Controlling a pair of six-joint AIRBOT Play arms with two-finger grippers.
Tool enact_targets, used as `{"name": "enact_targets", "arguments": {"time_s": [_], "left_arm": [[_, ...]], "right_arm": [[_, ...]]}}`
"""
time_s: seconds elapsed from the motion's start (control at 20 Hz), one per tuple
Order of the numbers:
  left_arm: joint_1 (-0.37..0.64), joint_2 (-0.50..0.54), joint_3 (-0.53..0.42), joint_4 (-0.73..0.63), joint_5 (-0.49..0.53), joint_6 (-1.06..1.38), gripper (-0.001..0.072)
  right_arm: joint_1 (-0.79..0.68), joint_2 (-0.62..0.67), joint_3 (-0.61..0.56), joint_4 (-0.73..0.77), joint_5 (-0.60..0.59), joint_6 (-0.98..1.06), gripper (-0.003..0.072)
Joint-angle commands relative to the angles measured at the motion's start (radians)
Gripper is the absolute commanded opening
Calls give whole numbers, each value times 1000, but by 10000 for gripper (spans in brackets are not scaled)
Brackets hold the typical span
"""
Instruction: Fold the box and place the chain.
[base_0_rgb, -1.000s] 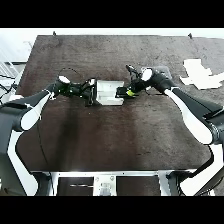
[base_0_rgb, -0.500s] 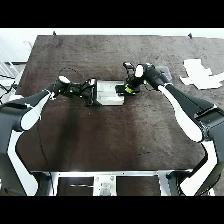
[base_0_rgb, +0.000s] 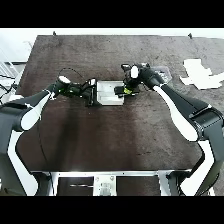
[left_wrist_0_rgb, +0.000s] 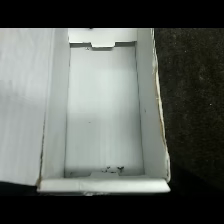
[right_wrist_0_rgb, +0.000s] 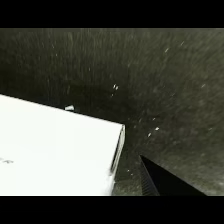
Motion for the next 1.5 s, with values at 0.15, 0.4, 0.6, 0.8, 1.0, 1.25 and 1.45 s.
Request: {"name": "enact_targets", "arguments": {"time_s": [0.15,0.4,0.6,0.8,1.0,1.25,1.45], "left_arm": [[1,0,0,0,0,0,623],[1,0,0,0,0,0,623],[1,0,0,0,0,0,623],[1,0,0,0,0,0,623],[1,0,0,0,0,0,623],[1,0,0,0,0,0,623],[1,0,0,0,0,0,623]], "right_arm": [[22,-16,26,-54,40,53,417],[39,-16,34,-80,74,95,372],[40,-16,34,-92,84,125,350],[42,-16,34,-118,81,177,256],[53,-19,34,-117,64,199,134],[58,-19,34,-117,64,199,33],[58,-15,34,-116,68,198,404]]}}
